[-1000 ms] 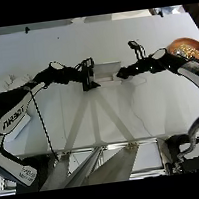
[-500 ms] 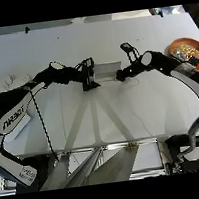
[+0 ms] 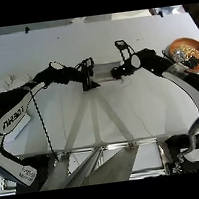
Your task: Fold the box and place the chain.
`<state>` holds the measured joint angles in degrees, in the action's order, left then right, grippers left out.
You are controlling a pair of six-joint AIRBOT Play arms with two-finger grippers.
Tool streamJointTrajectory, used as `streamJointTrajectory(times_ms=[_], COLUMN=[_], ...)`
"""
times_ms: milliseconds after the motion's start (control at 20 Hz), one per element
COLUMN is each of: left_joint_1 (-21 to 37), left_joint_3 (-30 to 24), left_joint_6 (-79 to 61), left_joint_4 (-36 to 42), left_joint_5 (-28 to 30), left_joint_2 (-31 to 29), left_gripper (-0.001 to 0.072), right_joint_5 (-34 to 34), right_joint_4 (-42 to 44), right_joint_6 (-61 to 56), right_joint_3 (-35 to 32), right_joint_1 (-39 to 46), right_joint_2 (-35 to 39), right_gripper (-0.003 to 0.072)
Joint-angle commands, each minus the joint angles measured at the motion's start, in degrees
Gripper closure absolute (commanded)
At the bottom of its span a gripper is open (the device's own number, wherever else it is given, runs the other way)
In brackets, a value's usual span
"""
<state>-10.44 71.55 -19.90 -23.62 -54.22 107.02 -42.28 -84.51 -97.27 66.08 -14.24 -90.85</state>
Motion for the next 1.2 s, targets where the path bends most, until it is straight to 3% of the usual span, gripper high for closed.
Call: streamJointTrajectory(times_ms=[0,300,400,500,550,650,700,800,1150], left_joint_1=[0.0,0.0,0.0,0.0,0.0,0.0,0.0,0.0,0.0], left_joint_3=[0.0,0.0,0.0,0.0,0.0,0.0,0.0,0.0,0.0], left_joint_6=[0.0,0.0,0.0,0.0,0.0,0.0,0.0,0.0,0.0], left_joint_4=[0.0,0.0,0.0,0.0,0.0,0.0,0.0,0.0,0.0], left_joint_5=[0.0,0.0,0.0,0.0,0.0,0.0,0.0,0.0,0.0], left_joint_2=[0.0,0.0,0.0,0.0,0.0,0.0,0.0,0.0,0.0], left_gripper=[0.0430,0.0430,0.0430,0.0430,0.0430,0.0430,0.0430,0.0430,0.0430], right_joint_5=[-0.3,-2.0,-1.9,-1.8,-1.8,-1.7,-1.7,-1.8,-4.1], right_joint_4=[-1.9,-5.1,-5.2,-5.2,-5.2,-5.2,-5.2,-5.1,-9.4], right_joint_6=[-3.5,-9.3,-11.0,-11.2,-11.4,-11.4,-11.4,-11.4,-7.0], right_joint_3=[0.4,0.4,0.4,0.4,0.4,0.4,0.4,0.6,1.4], right_joint_1=[-1.9,-2.7,-2.7,-2.7,-2.7,-2.7,-2.7,-2.7,-2.6], right_joint_2=[-1.2,-2.7,-2.7,-2.7,-2.7,-2.7,-2.7,-2.4,7.4], right_gripper=[0.0292,0.0354,0.0458,0.0652,0.0666,0.0666,0.0623,0.0324,0.0305])
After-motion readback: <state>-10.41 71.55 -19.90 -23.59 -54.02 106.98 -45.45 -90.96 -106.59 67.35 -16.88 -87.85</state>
